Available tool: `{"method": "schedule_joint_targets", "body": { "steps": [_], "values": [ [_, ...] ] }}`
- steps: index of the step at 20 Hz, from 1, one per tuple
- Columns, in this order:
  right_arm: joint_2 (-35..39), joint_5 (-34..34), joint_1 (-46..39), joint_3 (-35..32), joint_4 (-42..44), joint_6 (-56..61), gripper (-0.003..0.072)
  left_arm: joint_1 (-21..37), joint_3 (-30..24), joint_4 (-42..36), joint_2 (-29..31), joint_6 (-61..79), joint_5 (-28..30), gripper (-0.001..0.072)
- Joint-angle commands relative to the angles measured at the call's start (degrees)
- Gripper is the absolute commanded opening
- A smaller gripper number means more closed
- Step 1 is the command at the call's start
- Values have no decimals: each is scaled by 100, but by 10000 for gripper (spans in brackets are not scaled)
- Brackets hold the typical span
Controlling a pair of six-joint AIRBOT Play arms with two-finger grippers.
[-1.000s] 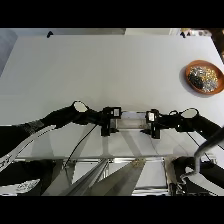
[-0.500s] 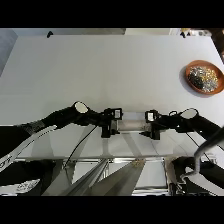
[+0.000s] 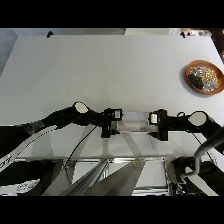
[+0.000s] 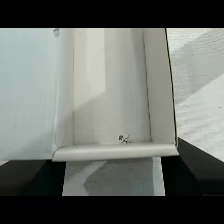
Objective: Fold the box and place the chain.
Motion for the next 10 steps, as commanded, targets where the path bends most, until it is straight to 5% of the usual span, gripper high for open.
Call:
{"method": "schedule_joint_targets", "body": {
  "steps": [1,3,8,10],
  "values": [
    [719,26,0,4,-927,1141,631,7,0,-4,2,-13,17,274],
    [1036,9,2,4,-750,1521,624,7,0,-4,2,-13,17,274],
    [1552,142,7,4,1180,1641,19,7,0,-4,2,-13,17,274],
    [1521,90,7,4,2006,1639,21,7,0,-4,2,-13,15,274]
  ]
}}
